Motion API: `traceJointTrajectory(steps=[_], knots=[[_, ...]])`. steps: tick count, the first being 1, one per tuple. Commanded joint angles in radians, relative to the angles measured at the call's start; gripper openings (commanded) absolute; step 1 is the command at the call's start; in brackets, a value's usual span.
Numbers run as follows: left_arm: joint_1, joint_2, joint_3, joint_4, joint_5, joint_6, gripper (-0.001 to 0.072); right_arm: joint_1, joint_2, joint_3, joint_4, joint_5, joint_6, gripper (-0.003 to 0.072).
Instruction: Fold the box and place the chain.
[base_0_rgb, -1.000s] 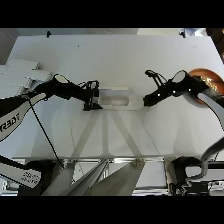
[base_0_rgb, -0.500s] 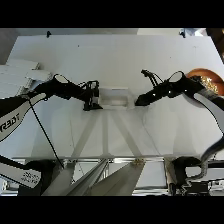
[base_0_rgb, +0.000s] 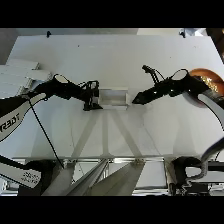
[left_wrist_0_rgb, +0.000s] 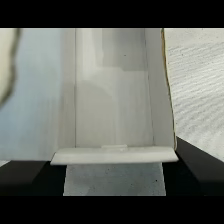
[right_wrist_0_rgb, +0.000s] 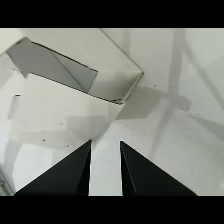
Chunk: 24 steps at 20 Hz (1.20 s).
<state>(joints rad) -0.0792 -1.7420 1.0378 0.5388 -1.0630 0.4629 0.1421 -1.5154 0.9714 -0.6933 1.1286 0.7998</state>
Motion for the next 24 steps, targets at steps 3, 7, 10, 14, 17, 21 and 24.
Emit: traceJointTrajectory(steps=[3, 7, 10, 14, 17, 21, 24], knots=[[0.001, 0.000, 0.000, 0.000, 0.000, 0.000, 0.0280, 0.009, 0.006, 0.000, 0.060, -0.039, -0.024, 0.0308], [0.001, 0.000, 0.000, 0.000, 0.000, 0.000, 0.0280, 0.042, 0.006, 0.000, 0.051, -0.117, 0.010, 0.0403], [0.001, 0.000, 0.000, 0.000, 0.000, 0.000, 0.0280, 0.079, 0.006, 0.000, -0.020, -0.146, 0.091, 0.0444], [0.001, 0.000, 0.000, 0.000, 0.000, 0.000, 0.0280, 0.122, 0.006, 0.000, -0.039, -0.154, 0.174, 0.0481], [0.001, 0.000, 0.000, 0.000, 0.000, 0.000, 0.0280, 0.153, 0.006, 0.000, -0.038, -0.158, 0.200, 0.0474], [0.001, 0.000, 0.000, 0.000, 0.000, 0.000, 0.0280, 0.184, 0.006, 0.000, -0.039, -0.189, 0.249, 0.0454], [0.001, 0.000, 0.000, 0.000, 0.000, 0.000, 0.0280, 0.200, 0.007, 0.000, -0.048, -0.225, 0.308, 0.0452]])
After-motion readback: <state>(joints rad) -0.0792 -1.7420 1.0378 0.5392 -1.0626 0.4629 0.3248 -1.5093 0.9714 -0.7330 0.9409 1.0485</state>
